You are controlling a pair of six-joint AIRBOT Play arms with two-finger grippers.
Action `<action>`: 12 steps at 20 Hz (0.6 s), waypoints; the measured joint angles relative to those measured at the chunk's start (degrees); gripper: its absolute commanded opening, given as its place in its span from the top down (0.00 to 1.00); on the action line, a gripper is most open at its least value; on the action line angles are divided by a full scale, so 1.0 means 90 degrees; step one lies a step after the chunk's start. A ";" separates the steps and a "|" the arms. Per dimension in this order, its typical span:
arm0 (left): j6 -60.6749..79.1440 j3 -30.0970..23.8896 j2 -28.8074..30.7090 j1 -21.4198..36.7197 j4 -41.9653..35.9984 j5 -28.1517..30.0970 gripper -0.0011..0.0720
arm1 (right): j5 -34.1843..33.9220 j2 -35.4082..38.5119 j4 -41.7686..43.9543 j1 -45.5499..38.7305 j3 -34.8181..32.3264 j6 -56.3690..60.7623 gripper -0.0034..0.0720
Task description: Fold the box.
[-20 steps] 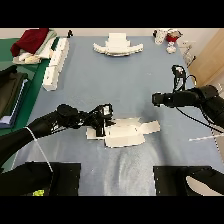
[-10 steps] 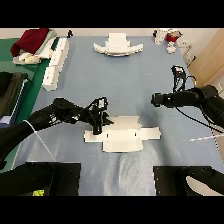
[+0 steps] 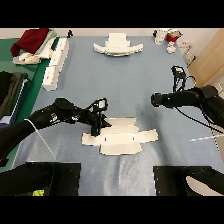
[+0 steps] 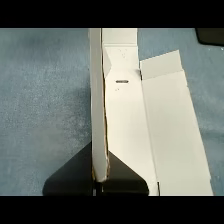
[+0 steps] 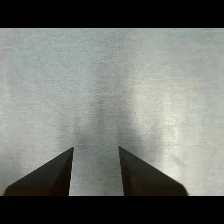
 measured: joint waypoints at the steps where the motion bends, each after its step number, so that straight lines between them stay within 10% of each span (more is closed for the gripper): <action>1: -0.0024 0.0000 0.0000 0.0002 0.0017 -0.0029 0.96 | -0.0007 0.0000 0.0019 0.0000 0.0000 0.0000 0.37; 12: -0.0117 -0.0007 -0.0005 0.0000 0.0304 -0.0600 0.96 | -0.0398 0.0000 0.0243 0.0000 0.0000 0.0000 0.38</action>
